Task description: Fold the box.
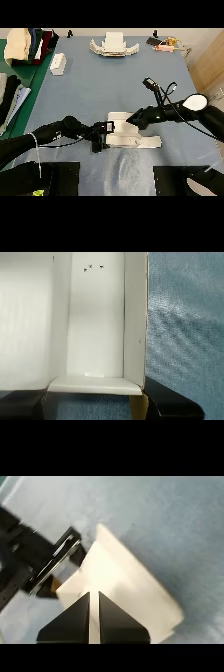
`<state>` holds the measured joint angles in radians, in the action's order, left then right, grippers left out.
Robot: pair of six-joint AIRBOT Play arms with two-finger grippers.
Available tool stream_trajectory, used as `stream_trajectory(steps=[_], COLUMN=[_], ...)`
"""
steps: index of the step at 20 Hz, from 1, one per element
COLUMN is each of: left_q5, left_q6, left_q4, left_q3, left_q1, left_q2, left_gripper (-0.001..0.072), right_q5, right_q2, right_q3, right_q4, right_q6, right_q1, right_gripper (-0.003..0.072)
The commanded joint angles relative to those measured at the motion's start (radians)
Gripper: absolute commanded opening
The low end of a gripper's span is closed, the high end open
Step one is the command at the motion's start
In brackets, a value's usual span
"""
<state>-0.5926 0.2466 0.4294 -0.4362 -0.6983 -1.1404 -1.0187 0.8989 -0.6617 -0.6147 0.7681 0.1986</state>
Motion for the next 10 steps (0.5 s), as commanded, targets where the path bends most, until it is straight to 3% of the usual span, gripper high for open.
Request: stream_trajectory(steps=[1,2,3,4,5,7,8,10], left_q5=[-0.001,-0.001,-0.001,-0.001,-0.001,-0.001,-0.001,-0.001], left_q6=[-0.001,-0.001,-0.001,-0.001,-0.001,-0.001,-0.001,-0.001], left_q4=[0.000,0.000,0.000,0.000,0.000,0.000,0.000,0.000], left_q3=[-0.001,-0.001,-0.001,-0.001,-0.001,-0.001,-0.001,-0.001], left_q1=[0.000,0.000,0.000,0.000,0.000,0.000,0.000,0.000], left_q2=[0.000,0.000,0.000,0.000,0.000,0.000,0.000,0.000], left_gripper=[0.0351,0.0350,0.0351,0.0351,0.0351,0.0351,0.0351,0.0351], right_q5=[-0.230,-0.280,-0.309,-0.311,-0.308,-0.275,-0.238,-0.111], right_q2=[-0.171,-0.205,-0.237,-0.262,-0.282,-0.286,-0.284,-0.277], right_q3=[0.007,0.016,0.032,0.055,0.086,0.144,0.172,0.229], right_q4=[-0.145,-0.201,-0.271,-0.323,-0.372,-0.454,-0.478,-0.497], right_q6=[0.002,0.019,0.039,0.034,0.007,-0.082,-0.142,-0.325], right_q1=[-0.001,0.002,0.003,0.003,0.003,0.003,0.003,0.014], right_gripper=[0.0102,0.0111,0.0268,0.0504,0.0570,0.0595,0.0597,0.0696])
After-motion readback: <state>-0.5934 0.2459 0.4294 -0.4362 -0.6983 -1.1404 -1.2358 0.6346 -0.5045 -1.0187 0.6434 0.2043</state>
